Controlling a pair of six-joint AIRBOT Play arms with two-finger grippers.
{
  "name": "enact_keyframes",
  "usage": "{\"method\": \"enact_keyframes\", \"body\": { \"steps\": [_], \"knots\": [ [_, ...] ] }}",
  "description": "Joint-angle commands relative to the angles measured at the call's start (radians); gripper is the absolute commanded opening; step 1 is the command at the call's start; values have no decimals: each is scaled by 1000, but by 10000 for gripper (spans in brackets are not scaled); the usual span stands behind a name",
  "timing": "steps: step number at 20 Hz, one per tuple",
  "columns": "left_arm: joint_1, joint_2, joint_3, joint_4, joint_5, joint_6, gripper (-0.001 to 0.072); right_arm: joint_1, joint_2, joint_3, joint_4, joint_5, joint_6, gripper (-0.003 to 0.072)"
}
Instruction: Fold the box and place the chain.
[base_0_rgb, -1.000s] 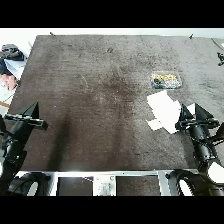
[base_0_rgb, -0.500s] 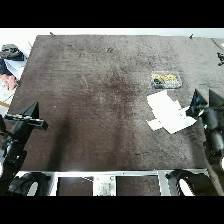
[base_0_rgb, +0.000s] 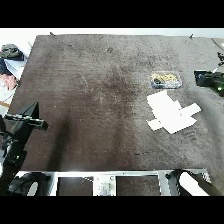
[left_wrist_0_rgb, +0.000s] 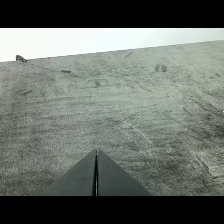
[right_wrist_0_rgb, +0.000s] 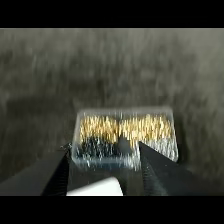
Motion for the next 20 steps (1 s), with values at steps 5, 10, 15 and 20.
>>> {"method": "enact_keyframes", "body": {
  "steps": [5,10,15,20],
  "knots": [
    [0,0,0,0,0,0,11,-218,-512,551,-492,581,241,491],
    [0,-1,0,0,0,0,12,-218,-857,967,-687,847,319,491],
    [0,-1,0,0,0,0,11,-218,-1021,1122,-716,894,305,480],
    [0,0,0,0,0,0,11,-218,-1100,1122,-749,1004,270,462]
  ]
}}
